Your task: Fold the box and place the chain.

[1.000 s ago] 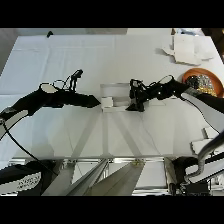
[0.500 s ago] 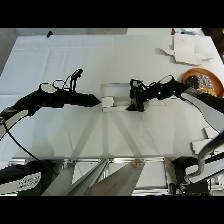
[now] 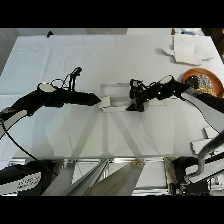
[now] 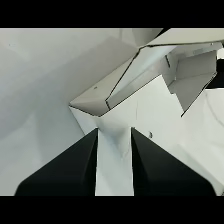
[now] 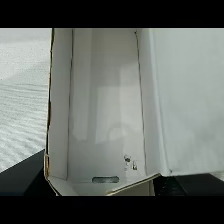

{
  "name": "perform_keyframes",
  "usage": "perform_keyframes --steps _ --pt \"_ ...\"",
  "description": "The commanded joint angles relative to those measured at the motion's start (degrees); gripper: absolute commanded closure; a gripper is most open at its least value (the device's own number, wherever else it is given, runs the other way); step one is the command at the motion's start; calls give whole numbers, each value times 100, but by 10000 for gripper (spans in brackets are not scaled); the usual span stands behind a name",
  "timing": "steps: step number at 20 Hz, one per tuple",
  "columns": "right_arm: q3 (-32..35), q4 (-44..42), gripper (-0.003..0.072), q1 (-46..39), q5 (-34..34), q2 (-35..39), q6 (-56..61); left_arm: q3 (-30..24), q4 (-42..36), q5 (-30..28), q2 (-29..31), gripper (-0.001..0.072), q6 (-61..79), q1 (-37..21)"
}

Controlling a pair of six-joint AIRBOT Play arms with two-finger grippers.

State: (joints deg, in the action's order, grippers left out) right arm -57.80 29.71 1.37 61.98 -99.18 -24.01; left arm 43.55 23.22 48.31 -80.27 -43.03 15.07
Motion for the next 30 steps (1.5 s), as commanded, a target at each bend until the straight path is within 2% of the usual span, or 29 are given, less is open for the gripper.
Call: perform_keyframes --steps 1,2,3,5,6,11,20,30 --pt "-4 0 168 0 0 0 2 2 -28 0 -52 436 105 7" --pt "-4 0 168 0 0 0 2 2 -37 31 -70 358 103 11" --pt "-4 0 168 0 0 0 2 2 -46 55 -76 348 105 33" --pt "-4 0 168 0 0 0 2 2 -129 55 -76 251 103 103" --pt "-4 0 168 0 0 0 2 2 -240 48 -83 243 103 133" --pt "-4 0 168 0 0 0 2 2 -328 -173 -153 253 81 334" --pt "-4 0 168 0 0 0 2 4 -52 -1019 -186 251 -374 542" --pt "-4 0 168 0 0 0 2 4 101 -1176 -186 251 -501 575"
